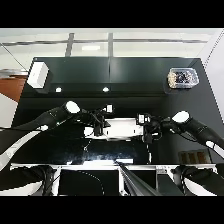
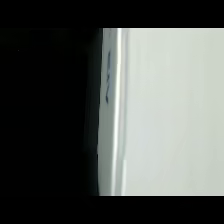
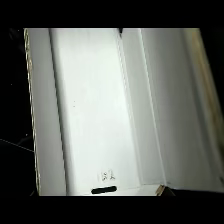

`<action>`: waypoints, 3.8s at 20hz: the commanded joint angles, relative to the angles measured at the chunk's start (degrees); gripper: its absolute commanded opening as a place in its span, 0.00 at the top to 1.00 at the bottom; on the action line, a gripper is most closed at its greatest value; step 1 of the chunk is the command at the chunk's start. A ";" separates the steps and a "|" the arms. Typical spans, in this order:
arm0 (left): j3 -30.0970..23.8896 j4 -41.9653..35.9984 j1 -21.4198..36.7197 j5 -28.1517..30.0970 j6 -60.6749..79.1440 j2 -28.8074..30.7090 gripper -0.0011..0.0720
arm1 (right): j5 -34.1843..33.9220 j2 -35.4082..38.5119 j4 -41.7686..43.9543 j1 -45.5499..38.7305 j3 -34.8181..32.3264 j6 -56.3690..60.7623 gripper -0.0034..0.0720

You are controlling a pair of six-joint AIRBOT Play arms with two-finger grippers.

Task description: Fold the box and place the chain.

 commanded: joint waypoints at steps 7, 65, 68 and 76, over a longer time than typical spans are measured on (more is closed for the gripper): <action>-0.02 -0.20 -0.02 0.11 -0.07 0.00 0.96 | 1.38 -0.15 -1.18 0.31 0.00 -0.87 0.01; 0.04 -0.24 0.66 0.35 -0.04 0.00 0.95 | -5.64 0.22 -2.82 2.49 -2.36 3.76 0.01; 0.04 -0.24 0.66 0.35 -0.02 0.00 0.95 | -5.92 0.22 -2.80 2.49 -2.36 4.02 0.01; 0.04 -0.28 0.66 0.33 -0.04 0.00 0.95 | -5.95 0.22 -2.80 2.49 -2.36 4.02 0.01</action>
